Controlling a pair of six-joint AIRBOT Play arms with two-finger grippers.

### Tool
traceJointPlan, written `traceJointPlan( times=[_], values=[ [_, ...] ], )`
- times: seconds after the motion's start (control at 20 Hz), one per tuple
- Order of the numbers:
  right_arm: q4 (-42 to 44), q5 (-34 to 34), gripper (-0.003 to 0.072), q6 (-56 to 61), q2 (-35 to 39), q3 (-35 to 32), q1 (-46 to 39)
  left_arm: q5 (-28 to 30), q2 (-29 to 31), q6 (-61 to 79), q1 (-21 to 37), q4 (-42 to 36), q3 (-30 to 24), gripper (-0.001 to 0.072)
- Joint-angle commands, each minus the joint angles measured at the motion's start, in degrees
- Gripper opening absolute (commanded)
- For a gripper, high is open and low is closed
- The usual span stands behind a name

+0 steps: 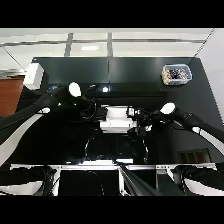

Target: Fold the box and place the chain.

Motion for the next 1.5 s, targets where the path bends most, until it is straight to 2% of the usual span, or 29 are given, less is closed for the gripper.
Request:
traceJointPlan(
  times=[0.0,0.15,0.3,0.45,0.75,0.85,0.95,1.05,1.1,1.15,1.2,1.25,1.3,1.35,1.4,1.45],
  values=[
    [0.0,-0.1,0.0137,0.1,0.0,0.0,0.0,0.2,0.0,-4.5,-2.8,4.1,0.0,0.0406],
    [0.0,-0.1,0.0137,0.1,0.0,0.0,0.0,0.4,0.0,-7.8,-5.2,5.5,0.1,0.0406],
    [0.0,-0.1,0.0137,0.1,0.0,0.0,0.0,0.4,0.0,-16.5,-7.6,13.8,0.1,0.0405],
    [0.0,-0.1,0.0137,0.1,0.0,0.0,0.0,-0.2,-0.1,-20.8,-9.2,17.4,0.4,0.0398],
    [0.0,-0.1,0.0137,0.1,0.0,0.0,0.0,-4.5,-4.8,-27.8,-13.9,25.4,8.1,0.0398],
    [0.0,-0.1,0.0136,0.1,0.0,0.0,0.0,-4.1,-5.4,-28.5,-14.5,25.4,8.9,0.0397],
    [0.0,-0.1,0.0136,0.1,0.0,0.0,0.0,-4.4,-5.4,-28.5,-14.4,25.3,8.8,0.0292],
    [0.0,-0.1,0.0136,0.1,0.0,0.0,0.0,-4.5,-5.4,-28.6,-14.4,25.2,8.9,0.0261],
    [0.0,-0.1,0.0137,0.1,0.0,0.0,0.0,-4.5,-5.4,-28.7,-14.4,25.0,8.9,0.0112],
    [0.0,-0.1,0.0136,0.1,0.0,0.0,0.0,-4.5,-5.4,-28.7,-14.4,25.0,8.9,0.0026],
    [0.0,-0.1,0.0136,0.1,0.0,0.0,0.0,-4.5,-5.4,-28.7,-14.4,25.0,8.9,0.0024],
    [0.0,-0.1,0.0136,0.1,0.0,0.0,0.0,-4.5,-5.3,-28.7,-14.4,25.0,8.9,0.0026],
    [0.0,-0.1,0.0136,0.1,0.0,0.0,0.0,-4.5,-5.3,-28.7,-14.3,25.0,8.9,0.008],
    [0.0,-0.1,0.0136,0.1,0.0,0.0,0.0,-5.0,-5.3,-28.7,-14.2,25.0,9.0,0.0298],
    [0.0,-0.1,0.0136,0.1,0.0,0.0,0.0,-5.9,-5.3,-28.7,-13.9,25.4,9.1,0.0443],
    [0.0,-0.1,0.0136,0.1,0.0,0.0,0.0,-6.7,-5.3,-28.7,-13.4,25.4,9.2,0.0442]
  ],
)
